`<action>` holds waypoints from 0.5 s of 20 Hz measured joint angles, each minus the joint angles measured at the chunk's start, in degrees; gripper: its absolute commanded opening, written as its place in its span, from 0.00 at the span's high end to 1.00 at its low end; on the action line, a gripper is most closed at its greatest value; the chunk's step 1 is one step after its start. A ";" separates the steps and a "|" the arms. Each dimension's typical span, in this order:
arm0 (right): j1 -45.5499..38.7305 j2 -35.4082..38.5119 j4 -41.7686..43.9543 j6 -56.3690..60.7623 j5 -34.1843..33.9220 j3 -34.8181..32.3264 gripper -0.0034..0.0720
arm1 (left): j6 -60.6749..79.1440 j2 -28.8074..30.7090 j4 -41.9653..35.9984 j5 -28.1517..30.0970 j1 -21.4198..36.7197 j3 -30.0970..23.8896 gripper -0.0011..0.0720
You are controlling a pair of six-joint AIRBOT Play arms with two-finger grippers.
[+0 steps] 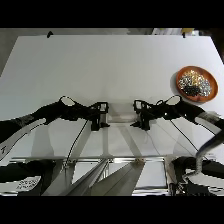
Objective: Fold the box and place the chain.
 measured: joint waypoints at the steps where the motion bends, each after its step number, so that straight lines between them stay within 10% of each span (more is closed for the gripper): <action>1: 0.00 0.00 0.00 0.00 0.00 0.00 0.51 | 0.00 0.00 0.00 0.04 -0.02 0.00 0.97; 8: 0.00 0.00 0.07 0.00 0.00 0.00 0.51 | -0.02 0.00 0.00 0.20 -0.02 0.00 0.97; 9: 0.00 0.00 0.11 0.00 0.00 0.00 0.41 | -0.02 0.00 0.00 0.22 -0.02 0.00 0.97; 10: 0.00 0.00 0.02 0.00 0.00 0.00 0.02 | -0.02 0.00 0.00 0.22 -0.02 0.00 0.97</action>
